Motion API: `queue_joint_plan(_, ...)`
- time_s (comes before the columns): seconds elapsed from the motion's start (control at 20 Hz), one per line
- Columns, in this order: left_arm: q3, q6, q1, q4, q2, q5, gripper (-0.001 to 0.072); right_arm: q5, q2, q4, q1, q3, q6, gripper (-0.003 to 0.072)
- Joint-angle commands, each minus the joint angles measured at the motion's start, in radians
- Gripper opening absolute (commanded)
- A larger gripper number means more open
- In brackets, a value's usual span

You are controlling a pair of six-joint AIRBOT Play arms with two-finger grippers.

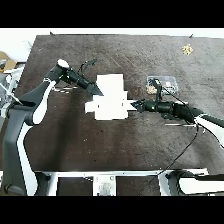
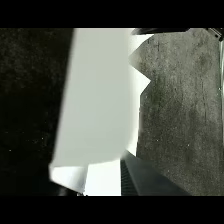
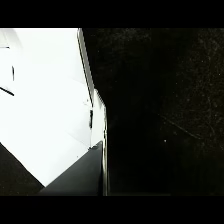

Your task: Fold the box and place the chain.

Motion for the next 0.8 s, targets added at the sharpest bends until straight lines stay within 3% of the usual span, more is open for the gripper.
queue_joint_plan(0.0, 0.001, -0.023, -0.002, 0.007, -0.002, -0.01, 0.0216, 0.0, 0.001, 0.0, 0.001, 0.001, 0.0, 0.0002)
queue_joint_plan(0.15, 0.001, -0.023, -0.002, 0.028, -0.003, -0.044, 0.0044, -0.001, 0.001, 0.0, 0.001, 0.001, 0.0, 0.0002)
queue_joint_plan(0.5, 0.001, -0.002, -0.021, 0.114, -0.002, -0.062, 0.0008, -0.018, 0.001, 0.007, 0.001, 0.001, 0.008, 0.0003)
queue_joint_plan(0.55, 0.001, 0.013, -0.027, 0.106, -0.002, -0.053, 0.0008, -0.018, 0.001, 0.008, 0.0, 0.001, 0.007, 0.0054)
queue_joint_plan(0.6, 0.001, 0.026, -0.03, 0.095, -0.002, -0.035, 0.0008, -0.019, 0.001, 0.009, -0.001, 0.003, 0.007, 0.0306)
queue_joint_plan(0.65, 0.001, 0.052, -0.029, 0.085, -0.002, -0.021, 0.0008, -0.018, 0.001, 0.009, -0.008, 0.008, 0.003, 0.0468)
queue_joint_plan(0.75, 0.015, 0.103, -0.029, 0.079, 0.001, 0.0, 0.0008, -0.006, 0.004, 0.009, -0.043, 0.014, 0.003, 0.045)
